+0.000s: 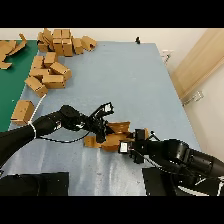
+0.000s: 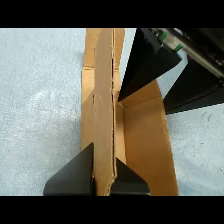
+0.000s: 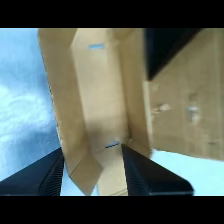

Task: Fold the box.

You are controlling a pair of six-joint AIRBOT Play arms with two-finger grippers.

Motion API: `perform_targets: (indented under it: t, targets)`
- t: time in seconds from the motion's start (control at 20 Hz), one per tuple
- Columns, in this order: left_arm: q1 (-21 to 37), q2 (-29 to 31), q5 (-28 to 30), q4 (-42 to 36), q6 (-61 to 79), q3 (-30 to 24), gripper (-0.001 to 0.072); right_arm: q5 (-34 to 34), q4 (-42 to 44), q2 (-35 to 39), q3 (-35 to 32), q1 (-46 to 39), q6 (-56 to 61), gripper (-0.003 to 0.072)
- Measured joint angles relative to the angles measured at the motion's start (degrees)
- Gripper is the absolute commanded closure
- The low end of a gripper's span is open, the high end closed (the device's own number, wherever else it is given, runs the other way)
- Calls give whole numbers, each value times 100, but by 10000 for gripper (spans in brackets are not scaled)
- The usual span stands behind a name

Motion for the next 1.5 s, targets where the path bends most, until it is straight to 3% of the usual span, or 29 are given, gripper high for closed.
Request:
perform_targets:
  t: [0.55, 0.6, 0.65, 1.5]
  targets:
    - [0, 0, 0, 0, 0, 0, 698, 76, -234, 50, 39, -125, 549, 140]
    - [0, 0, 0, 0, 0, 0, 698, 129, -229, 48, 39, -127, 553, 96]
    - [0, 0, 0, 0, -2, 0, 698, 162, -195, 44, 39, -129, 575, -23]
    - [0, 0, 0, 0, 0, 0, 698, -142, -382, 37, 122, -297, 719, -23]
